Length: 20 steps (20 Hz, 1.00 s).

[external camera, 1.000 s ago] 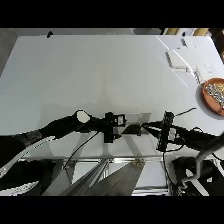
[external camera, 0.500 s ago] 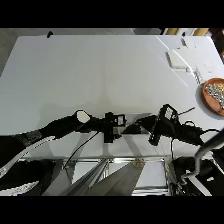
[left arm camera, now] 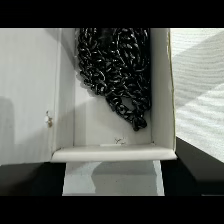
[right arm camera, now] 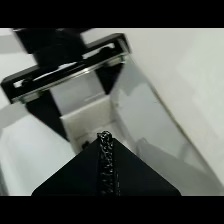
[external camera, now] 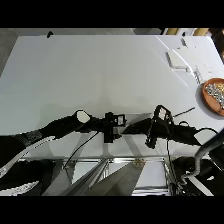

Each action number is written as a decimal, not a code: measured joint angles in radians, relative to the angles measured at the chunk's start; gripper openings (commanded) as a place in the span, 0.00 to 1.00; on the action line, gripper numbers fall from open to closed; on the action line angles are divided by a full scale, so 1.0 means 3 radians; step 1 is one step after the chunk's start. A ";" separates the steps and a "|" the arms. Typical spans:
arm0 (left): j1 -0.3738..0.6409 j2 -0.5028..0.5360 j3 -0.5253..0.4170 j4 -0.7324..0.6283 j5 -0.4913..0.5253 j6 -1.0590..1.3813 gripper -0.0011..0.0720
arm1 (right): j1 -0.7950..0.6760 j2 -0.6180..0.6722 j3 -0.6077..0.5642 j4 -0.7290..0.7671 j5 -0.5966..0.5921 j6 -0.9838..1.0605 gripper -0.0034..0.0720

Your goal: Fold the box and place the chain.

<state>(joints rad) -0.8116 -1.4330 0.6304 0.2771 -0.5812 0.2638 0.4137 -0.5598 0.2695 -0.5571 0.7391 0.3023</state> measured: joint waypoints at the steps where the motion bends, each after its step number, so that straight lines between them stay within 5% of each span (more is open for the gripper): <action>1: 0.0000 0.0000 0.0000 0.0000 0.0000 0.0000 0.47 | 0.0060 -0.0003 0.0000 -0.0027 0.0000 -0.0027 0.08; 3: 0.0000 0.0000 0.0000 0.0000 0.0000 -0.0001 0.47 | 0.0142 -0.0008 0.0000 -0.0079 0.0001 -0.0048 0.41; 4: 0.0000 0.0000 0.0000 0.0000 0.0000 -0.0001 0.47 | 0.0170 -0.0009 0.0000 -0.0100 0.0004 -0.0060 0.45; 9: 0.0000 0.0000 0.0000 0.0000 0.0000 -0.0001 0.47 | 0.0220 -0.0009 0.0239 -0.0549 0.0111 0.0009 0.44; 15: 0.0000 0.0000 0.0000 0.0000 0.0000 -0.0001 0.47 | 0.0230 -0.0009 0.0937 -0.2012 0.0346 0.0114 0.43; 20: 0.0000 0.0000 0.0000 0.0000 0.0000 0.0000 0.47 | 0.0020 -0.0178 0.1115 -0.2864 0.0456 0.0130 0.43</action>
